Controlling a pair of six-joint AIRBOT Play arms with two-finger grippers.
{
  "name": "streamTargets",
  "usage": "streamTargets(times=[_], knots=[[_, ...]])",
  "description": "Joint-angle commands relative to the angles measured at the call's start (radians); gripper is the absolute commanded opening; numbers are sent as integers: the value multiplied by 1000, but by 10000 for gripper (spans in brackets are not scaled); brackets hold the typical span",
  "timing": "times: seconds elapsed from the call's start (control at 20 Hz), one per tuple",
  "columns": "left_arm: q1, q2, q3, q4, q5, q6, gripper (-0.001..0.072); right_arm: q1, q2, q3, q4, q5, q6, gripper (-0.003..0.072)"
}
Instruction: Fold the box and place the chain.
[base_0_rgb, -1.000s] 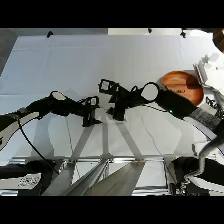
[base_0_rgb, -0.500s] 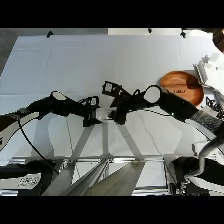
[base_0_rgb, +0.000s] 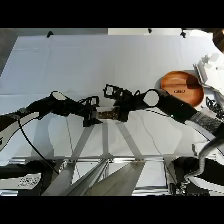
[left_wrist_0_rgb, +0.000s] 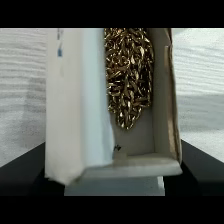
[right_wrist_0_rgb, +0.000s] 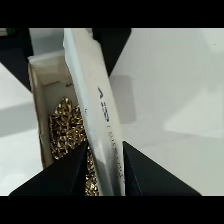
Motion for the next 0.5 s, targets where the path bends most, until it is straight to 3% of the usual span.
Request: streamTargets(times=[0.0, 0.2, 0.3, 0.45], knots=[[1, 0, 0, 1, 0, 1, 213, 1, 0, -2, -8, 50, 8, 218], [1, 0, 0, 1, 0, 1, 213, 1, -1, -31, 10, 63, 8, 224], [1, 0, 0, 1, 0, 1, 213, 1, -1, -47, 21, 58, 8, 308], [1, 0, 0, 1, 0, 1, 213, 1, -1, -56, 21, 54, 8, 357]])
